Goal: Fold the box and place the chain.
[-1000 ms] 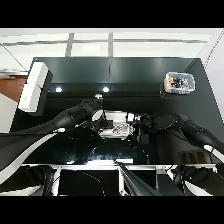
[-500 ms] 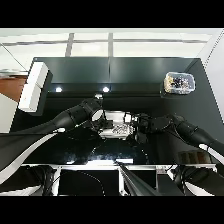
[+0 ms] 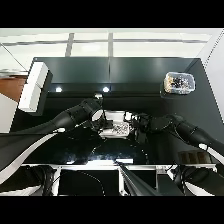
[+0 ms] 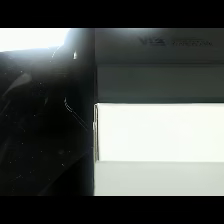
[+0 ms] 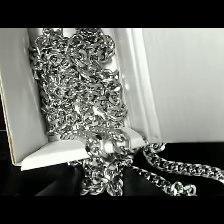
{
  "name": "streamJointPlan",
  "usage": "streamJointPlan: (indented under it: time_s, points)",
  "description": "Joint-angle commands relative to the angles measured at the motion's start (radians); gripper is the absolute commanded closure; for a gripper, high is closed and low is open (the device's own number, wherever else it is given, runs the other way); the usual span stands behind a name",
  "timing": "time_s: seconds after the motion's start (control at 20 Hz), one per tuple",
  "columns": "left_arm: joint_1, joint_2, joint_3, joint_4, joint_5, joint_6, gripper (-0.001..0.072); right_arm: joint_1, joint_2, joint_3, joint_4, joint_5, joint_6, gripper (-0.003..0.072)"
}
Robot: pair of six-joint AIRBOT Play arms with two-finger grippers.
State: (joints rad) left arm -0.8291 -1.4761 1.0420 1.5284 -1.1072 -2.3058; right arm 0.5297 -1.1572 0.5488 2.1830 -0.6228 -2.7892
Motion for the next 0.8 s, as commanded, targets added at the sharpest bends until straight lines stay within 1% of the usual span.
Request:
streamJointPlan:
  time_s: [0.0,0.1,0.2,0.4,0.55,0.65,0.75]
  points:
    - [0.0,-0.001,0.0,0.0,-0.001,0.001,0.068,0.0,0.034,0.0,-0.056,0.001,0.13,0.0664]
    - [0.0,-0.001,0.0,0.0,0.0,0.001,0.068,0.0,0.09,0.0,-0.106,-0.009,0.192,0.0665]
    - [0.0,-0.001,0.0,0.0,0.0,0.001,0.068,-0.009,0.161,0.001,-0.119,-0.028,0.232,0.0665]
    - [0.0,-0.001,0.0,0.0,0.0,0.001,0.068,-0.074,0.276,0.052,-0.118,-0.134,0.311,0.0664]
    - [0.0,-0.001,0.0,0.0,0.0,0.001,0.068,-0.109,0.332,0.14,-0.116,-0.222,0.349,0.0665]
    - [0.0,-0.001,0.0,0.0,0.0,0.002,0.068,-0.109,0.338,0.225,-0.114,-0.293,0.373,0.0664]
    - [0.0,-0.001,0.0,0.0,0.0,0.001,0.068,-0.109,0.338,0.316,-0.115,-0.335,0.426,0.0665]
